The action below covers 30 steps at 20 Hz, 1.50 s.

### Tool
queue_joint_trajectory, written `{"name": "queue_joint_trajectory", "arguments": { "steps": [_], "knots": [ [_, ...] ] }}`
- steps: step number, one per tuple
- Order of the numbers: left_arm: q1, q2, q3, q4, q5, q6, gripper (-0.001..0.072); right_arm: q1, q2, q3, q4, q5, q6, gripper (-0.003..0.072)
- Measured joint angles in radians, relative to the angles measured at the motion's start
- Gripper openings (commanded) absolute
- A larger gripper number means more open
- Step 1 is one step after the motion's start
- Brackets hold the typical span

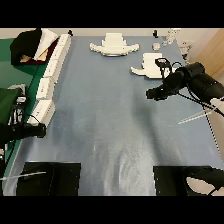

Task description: Fold the box.

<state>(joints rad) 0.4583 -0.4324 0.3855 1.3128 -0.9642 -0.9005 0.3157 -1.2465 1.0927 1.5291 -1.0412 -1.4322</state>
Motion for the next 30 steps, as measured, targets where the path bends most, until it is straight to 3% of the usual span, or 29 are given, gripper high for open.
{"name": "queue_joint_trajectory", "arguments": {
  "steps": [6,17,30],
  "knots": [
    [0.057,-0.148,-0.003,0.006,0.12,0.021,0.052,0.0,0.0,0.0,0.0,0.0,0.0,0.0003],
    [0.066,-0.382,0.002,-0.038,0.411,0.045,0.052,0.0,0.0,0.0,0.0,0.0,0.0,0.0003],
    [0.066,-0.459,0.005,-0.095,0.466,0.101,0.052,0.0,0.0,0.0,0.0,0.0,0.0,0.0003]
  ]
}}
